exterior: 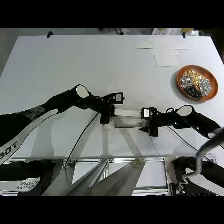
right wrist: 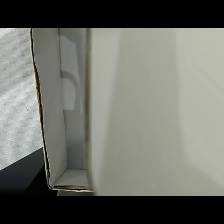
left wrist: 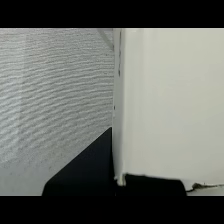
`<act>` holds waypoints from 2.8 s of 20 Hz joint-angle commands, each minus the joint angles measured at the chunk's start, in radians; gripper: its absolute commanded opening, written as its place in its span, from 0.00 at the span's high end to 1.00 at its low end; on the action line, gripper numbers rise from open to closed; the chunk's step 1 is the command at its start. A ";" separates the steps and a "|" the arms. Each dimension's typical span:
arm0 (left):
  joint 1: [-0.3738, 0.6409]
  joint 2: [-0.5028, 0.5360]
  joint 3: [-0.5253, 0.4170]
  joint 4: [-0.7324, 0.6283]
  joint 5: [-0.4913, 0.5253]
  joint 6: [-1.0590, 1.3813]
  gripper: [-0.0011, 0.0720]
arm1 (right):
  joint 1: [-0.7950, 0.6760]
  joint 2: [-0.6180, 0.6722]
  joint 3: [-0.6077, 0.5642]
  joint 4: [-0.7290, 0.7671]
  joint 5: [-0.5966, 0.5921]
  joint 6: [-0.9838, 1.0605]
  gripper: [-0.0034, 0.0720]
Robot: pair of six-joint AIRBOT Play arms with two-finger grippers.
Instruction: Fold the box and place the chain.
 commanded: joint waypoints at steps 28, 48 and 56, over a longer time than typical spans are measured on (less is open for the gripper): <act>0.048 0.348 0.000 0.377 -0.240 -0.612 0.98 | 0.001 0.001 -0.001 0.000 0.001 0.000 0.43; -0.253 0.229 0.000 0.488 0.473 -0.988 0.98 | 0.001 0.001 -0.001 0.000 0.000 0.000 0.43; -0.222 0.202 -0.056 0.455 0.471 -0.988 0.98 | 0.001 0.001 -0.001 0.000 0.000 0.000 0.43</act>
